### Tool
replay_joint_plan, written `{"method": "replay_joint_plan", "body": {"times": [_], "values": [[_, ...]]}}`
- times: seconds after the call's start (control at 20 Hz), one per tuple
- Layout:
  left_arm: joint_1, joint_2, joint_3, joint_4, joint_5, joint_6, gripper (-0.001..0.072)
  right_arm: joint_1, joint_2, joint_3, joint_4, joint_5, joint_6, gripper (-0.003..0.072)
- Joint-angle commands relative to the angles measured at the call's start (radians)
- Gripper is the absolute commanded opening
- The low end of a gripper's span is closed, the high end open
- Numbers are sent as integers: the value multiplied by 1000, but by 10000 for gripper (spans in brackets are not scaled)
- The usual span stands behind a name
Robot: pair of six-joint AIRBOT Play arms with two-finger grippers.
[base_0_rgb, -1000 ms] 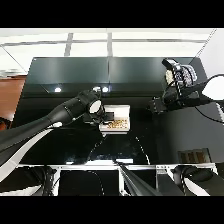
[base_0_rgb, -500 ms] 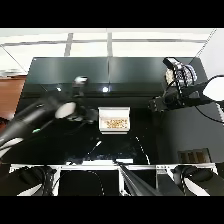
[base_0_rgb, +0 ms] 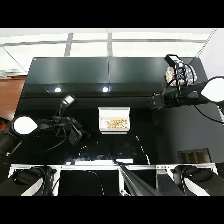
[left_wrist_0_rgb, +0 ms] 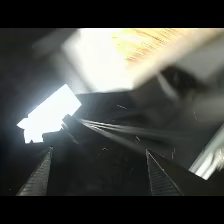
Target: Fold the box and place the chain.
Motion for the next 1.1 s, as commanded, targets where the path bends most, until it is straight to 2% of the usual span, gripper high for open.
{"method": "replay_joint_plan", "body": {"times": [0.0,0.2,0.35,0.55,0.8,1.05], "values": [[-5,-42,-47,-146,107,592,713,0,-1,-8,2,-12,3,264],[-4,-261,-2,-158,82,927,708,0,-1,-8,1,-15,11,264],[5,-409,66,-159,83,964,708,0,-1,-8,3,-15,32,264],[4,-528,169,-155,54,964,710,0,-1,-8,3,-21,32,264],[-4,-594,251,-168,37,964,709,0,-1,-8,1,-24,32,263],[-35,-598,253,-268,65,975,709,0,-2,-8,1,-33,32,263]]}}
